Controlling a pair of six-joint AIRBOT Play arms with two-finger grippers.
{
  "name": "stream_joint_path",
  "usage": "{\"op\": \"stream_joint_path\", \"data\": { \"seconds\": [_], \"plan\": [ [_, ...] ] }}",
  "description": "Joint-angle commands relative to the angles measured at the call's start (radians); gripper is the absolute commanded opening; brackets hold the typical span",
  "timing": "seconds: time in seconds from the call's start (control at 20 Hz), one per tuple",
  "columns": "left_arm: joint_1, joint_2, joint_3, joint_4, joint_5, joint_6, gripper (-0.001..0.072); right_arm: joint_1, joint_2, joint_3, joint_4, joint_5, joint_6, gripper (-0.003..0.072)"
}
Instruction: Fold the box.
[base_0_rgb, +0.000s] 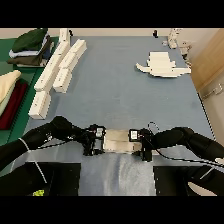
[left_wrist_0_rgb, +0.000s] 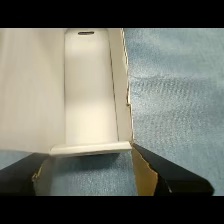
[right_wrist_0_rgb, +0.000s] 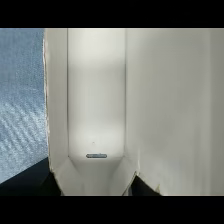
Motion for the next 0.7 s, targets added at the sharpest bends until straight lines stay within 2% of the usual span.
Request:
{"op": "stream_joint_path", "data": {
  "seconds": [0.0,0.35,0.55,0.65],
  "plan": [
    [-0.032,-0.029,0.0,-0.022,0.011,0.029,0.07,0.0,0.0,0.0,0.0,0.0,0.0,0.0523],
    [-0.045,-0.028,0.0,-0.016,0.076,-0.058,0.0699,0.0,0.0,0.0,0.0,0.0,0.0,0.0523],
    [-0.111,-0.029,0.0,0.031,0.153,-0.152,0.0699,0.0,0.0,0.0,0.0,0.0,0.0,0.0523],
    [-0.133,-0.029,0.0,0.044,0.15,-0.154,0.0699,0.0,0.0,0.0,0.0,0.0,0.0,0.0523]
  ]
}}
